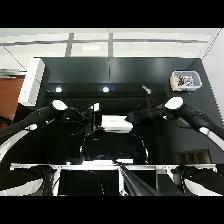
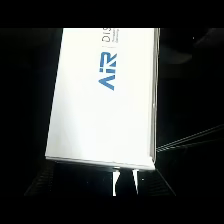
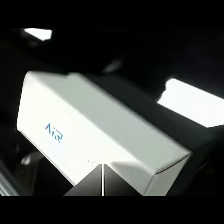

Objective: Fold the box and place the chain.

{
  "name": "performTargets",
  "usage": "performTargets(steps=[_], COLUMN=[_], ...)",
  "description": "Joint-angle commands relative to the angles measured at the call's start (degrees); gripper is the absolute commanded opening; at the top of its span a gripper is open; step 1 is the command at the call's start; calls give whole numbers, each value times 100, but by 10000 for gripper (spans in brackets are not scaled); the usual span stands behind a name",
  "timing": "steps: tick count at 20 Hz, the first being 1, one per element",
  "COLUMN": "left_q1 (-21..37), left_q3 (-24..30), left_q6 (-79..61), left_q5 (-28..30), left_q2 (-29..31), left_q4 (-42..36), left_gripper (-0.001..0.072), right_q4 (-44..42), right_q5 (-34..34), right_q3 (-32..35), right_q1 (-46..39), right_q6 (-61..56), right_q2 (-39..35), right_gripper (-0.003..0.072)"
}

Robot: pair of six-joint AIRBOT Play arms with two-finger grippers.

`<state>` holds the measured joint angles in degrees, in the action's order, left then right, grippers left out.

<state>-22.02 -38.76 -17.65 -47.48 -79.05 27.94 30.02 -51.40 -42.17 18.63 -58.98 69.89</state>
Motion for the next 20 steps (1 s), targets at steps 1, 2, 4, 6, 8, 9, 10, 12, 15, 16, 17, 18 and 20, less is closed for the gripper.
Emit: performTargets(steps=[1,2,4,6,8,9,10,12,15,16,17,18,20], left_q1=[9,9,15,50,70,57,-20,-317,-885,-1012,-1128,-1222,-1263], left_q3=[-15,-39,-83,-111,-162,-195,-258,-520,-1047,-1290,-1539,-1797,-2107], left_q6=[-9,17,28,157,680,774,769,813,1574,1851,2238,2699,3038], left_q5=[11,9,13,-79,-339,-516,-627,-597,264,278,190,28,-428], left_q2=[4,20,127,398,715,846,946,946,490,247,4,-227,-540], left_q4=[9,13,39,350,625,614,522,459,505,730,1058,1401,1593], left_gripper=[346,461,714,715,715,714,714,713,713,713,713,713,713], right_q4=[564,850,1368,1867,2155,2166,2168,2155,2098,2100,2100,2103,2103], right_q5=[-702,-774,-949,-1307,-1641,-1722,-1698,-1534,-1458,-1458,-1458,-1449,-1447], right_q3=[-435,-496,-494,-494,-492,-476,-455,-428,-422,-422,-422,-422,-422], right_q1=[-514,-800,-1427,-2015,-2472,-2614,-2697,-2710,-2708,-2708,-2708,-2708,-2708], right_q6=[20,-44,-337,-586,-745,-748,-750,-750,-752,-752,-754,-752,-752], right_q2=[-911,-1248,-1836,-2221,-2354,-2354,-2354,-2354,-2354,-2354,-2354,-2354,-2354], right_gripper=[18,17,17,18,17,17,18,18,18,18,18,18,18])
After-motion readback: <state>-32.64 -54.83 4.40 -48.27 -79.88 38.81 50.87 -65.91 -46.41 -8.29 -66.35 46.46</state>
